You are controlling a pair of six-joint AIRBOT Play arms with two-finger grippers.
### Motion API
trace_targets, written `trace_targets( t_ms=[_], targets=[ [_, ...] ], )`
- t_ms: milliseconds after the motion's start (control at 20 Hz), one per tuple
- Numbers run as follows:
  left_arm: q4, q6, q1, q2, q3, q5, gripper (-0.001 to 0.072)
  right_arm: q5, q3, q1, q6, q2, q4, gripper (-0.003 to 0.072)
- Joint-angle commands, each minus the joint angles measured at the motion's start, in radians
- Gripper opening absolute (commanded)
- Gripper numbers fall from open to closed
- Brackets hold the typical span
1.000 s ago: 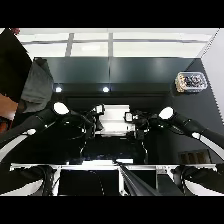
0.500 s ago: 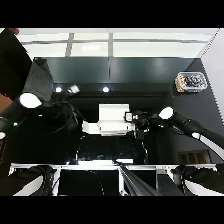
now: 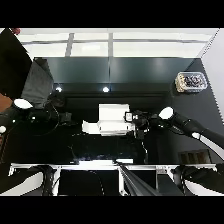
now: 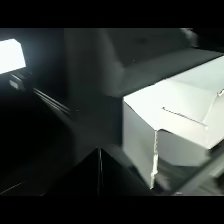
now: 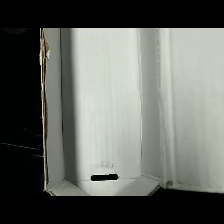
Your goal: Fold the box and place the chain.
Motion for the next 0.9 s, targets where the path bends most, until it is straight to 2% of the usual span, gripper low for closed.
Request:
trace_targets(
  t_ms=[0,100,400,750,850],
  targets=[
    [-0.072,-0.079,-0.055,-0.095,-0.013,0.049,0.0025,0.001,0.001,0.0,0.0,0.0,0.0,0.0225],
    [-0.064,-0.073,-0.113,-0.115,-0.011,0.075,0.0025,0.001,0.001,0.0,0.0,0.0,0.0,0.0225],
    [-0.078,-0.068,-0.199,-0.116,-0.011,0.074,0.0027,0.001,0.001,0.0,0.0,0.0,0.0,0.0225],
    [-0.071,-0.057,-0.2,-0.116,-0.011,0.097,0.0027,0.001,0.001,0.0,0.0,0.0,0.0,0.0224],
    [-0.172,0.101,-0.2,-0.116,-0.011,0.051,0.0028,0.001,0.001,0.0,0.0,0.0,0.0,0.0225]
  ],
)
